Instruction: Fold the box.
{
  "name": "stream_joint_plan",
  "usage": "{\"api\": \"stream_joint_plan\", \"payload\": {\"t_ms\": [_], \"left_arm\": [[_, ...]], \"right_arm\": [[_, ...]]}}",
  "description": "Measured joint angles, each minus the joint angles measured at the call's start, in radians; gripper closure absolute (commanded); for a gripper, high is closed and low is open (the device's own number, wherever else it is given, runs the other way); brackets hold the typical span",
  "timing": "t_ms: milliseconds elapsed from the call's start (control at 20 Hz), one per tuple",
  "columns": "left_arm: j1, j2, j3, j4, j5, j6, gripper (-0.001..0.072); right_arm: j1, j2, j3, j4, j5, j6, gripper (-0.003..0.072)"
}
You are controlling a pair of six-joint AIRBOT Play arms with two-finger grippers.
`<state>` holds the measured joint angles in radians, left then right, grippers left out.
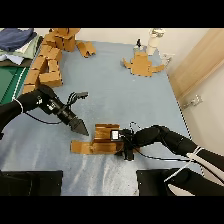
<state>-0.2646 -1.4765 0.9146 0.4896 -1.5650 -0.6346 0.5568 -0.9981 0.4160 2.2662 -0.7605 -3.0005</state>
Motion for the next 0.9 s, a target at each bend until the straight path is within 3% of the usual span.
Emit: {"api": "stream_joint_plan", "payload": {"t_ms": [150, 300, 450, 600, 750, 900], "left_arm": [[-0.026, 0.044, -0.071, -0.034, -0.015, -0.058, 0.0702], [-0.090, 0.095, -0.157, -0.180, 0.040, -0.098, 0.0700], [-0.169, 0.114, -0.181, -0.278, 0.212, -0.154, 0.0700], [-0.198, 0.119, -0.164, -0.280, 0.442, -0.212, 0.0701], [-0.215, 0.122, -0.133, -0.195, 0.620, -0.294, 0.0701], [-0.236, 0.121, -0.116, -0.082, 0.707, -0.378, 0.0701]], "right_arm": [[0.000, 0.000, 0.000, 0.000, 0.000, 0.000, 0.0130], [0.000, 0.000, 0.000, -0.001, 0.000, 0.000, 0.0130], [0.000, 0.000, 0.000, -0.004, 0.000, 0.000, 0.0130], [0.000, 0.000, 0.000, -0.006, 0.000, 0.000, 0.0130], [0.000, 0.000, 0.000, -0.007, 0.000, 0.000, 0.0130], [0.000, 0.000, 0.000, -0.008, 0.000, 0.000, 0.0130]]}}
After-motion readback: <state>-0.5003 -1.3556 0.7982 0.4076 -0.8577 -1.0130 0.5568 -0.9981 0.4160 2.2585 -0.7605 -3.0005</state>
